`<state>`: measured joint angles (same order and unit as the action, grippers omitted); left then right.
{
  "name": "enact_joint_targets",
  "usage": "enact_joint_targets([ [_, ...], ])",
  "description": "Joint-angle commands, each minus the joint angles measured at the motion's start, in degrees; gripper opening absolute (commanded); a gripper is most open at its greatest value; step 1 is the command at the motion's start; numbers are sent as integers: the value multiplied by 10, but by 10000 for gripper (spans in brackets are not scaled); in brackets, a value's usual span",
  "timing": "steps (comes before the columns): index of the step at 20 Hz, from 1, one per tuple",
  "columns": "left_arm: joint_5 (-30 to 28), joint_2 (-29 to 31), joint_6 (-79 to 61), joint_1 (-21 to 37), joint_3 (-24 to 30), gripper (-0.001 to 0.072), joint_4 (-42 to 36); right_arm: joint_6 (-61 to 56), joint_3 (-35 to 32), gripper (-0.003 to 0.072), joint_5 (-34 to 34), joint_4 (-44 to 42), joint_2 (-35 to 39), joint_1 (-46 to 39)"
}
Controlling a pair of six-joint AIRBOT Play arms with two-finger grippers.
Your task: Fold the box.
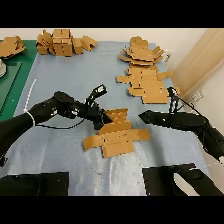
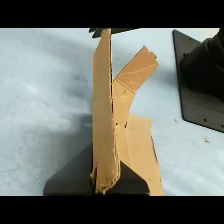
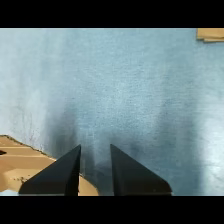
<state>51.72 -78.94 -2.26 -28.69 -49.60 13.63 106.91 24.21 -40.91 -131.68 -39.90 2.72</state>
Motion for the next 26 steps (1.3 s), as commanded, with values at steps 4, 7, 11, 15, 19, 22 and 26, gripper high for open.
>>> enact_joint_targets([
  [4,-65,57,-163,-32,61,17,-49,-6,7,94,-29,4,0,-3],
  [7,-117,58,-229,-68,80,17,-46,-6,7,85,-29,3,0,-3],
  [11,-157,58,-278,-105,104,17,-46,-6,7,85,-29,4,0,-3],
  [15,-169,58,-277,-99,117,17,-49,-6,7,84,-27,7,0,-3],
  [19,-166,58,-262,-80,119,17,-55,-6,7,83,-26,12,0,-3],
  [22,-163,57,-262,-80,120,17,-55,-6,7,25,-26,12,0,-3],
  [26,-158,57,-265,-80,120,17,-56,-6,7,23,-26,14,0,-3],
])
